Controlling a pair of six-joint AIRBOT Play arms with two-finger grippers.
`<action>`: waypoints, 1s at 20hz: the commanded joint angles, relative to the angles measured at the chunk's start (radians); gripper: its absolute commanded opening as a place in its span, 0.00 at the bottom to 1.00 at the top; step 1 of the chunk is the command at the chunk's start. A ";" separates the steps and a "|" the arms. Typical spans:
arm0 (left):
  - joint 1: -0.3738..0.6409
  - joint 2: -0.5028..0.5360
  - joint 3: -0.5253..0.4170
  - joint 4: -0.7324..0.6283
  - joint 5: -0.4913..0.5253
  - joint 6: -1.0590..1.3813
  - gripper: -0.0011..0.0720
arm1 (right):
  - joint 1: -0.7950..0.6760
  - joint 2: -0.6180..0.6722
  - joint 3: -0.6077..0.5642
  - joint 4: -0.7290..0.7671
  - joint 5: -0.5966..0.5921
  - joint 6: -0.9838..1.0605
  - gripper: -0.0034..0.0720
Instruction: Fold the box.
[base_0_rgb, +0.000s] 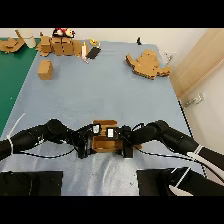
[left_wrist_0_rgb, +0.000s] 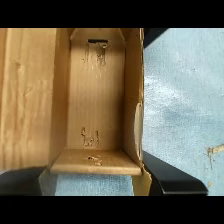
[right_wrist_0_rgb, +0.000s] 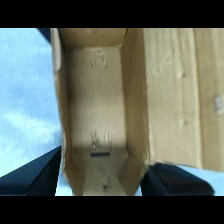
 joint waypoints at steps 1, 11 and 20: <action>0.000 -0.001 0.000 0.001 -0.002 0.000 0.85 | -0.003 0.053 0.011 -0.114 -0.026 0.064 1.00; 0.000 -0.001 0.000 0.001 -0.002 0.000 0.85 | -0.013 0.228 0.011 -0.189 -0.315 0.510 1.00; 0.000 -0.001 0.000 0.001 -0.002 0.000 0.85 | -0.010 0.285 0.011 0.138 -0.441 1.092 1.00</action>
